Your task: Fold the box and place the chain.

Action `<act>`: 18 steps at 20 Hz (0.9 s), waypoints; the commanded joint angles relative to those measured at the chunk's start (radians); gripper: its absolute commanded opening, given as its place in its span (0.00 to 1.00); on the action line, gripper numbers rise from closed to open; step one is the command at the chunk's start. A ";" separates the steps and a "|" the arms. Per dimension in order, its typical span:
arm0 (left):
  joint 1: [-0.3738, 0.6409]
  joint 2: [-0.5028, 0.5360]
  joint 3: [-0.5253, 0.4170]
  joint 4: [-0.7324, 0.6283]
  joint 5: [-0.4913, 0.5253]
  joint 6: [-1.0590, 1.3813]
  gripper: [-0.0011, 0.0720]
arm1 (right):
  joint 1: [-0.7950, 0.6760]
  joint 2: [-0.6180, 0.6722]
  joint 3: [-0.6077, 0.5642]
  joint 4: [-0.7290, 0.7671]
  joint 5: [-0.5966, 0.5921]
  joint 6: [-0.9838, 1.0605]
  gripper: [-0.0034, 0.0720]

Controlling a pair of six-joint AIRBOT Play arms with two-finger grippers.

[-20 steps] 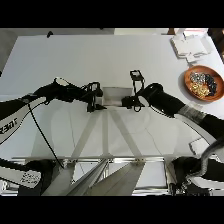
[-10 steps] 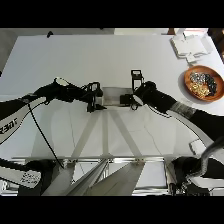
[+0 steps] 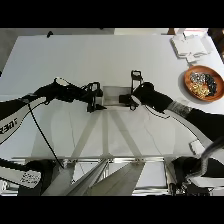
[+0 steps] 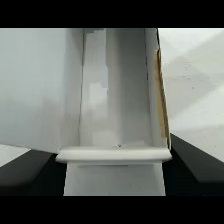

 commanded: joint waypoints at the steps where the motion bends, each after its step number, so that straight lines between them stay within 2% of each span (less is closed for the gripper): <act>1: 0.000 0.000 0.000 -0.003 0.000 0.000 0.47 | 0.001 0.043 0.002 -0.002 0.002 -0.043 0.30; 9: 0.000 0.000 0.000 -0.003 0.000 0.000 0.47 | -0.052 0.250 0.002 -0.006 0.122 -0.156 0.31; 12: 0.000 0.000 0.000 -0.003 0.000 0.000 0.47 | -0.130 0.305 0.002 -0.030 0.218 -0.262 0.30; 15: 0.000 0.000 0.000 -0.003 0.000 0.000 0.47 | -0.227 0.309 0.002 -0.134 0.350 -0.389 0.31; 18: 0.000 0.000 0.000 -0.003 0.000 0.000 0.47 | -0.362 0.309 0.002 -0.203 0.386 -0.459 0.31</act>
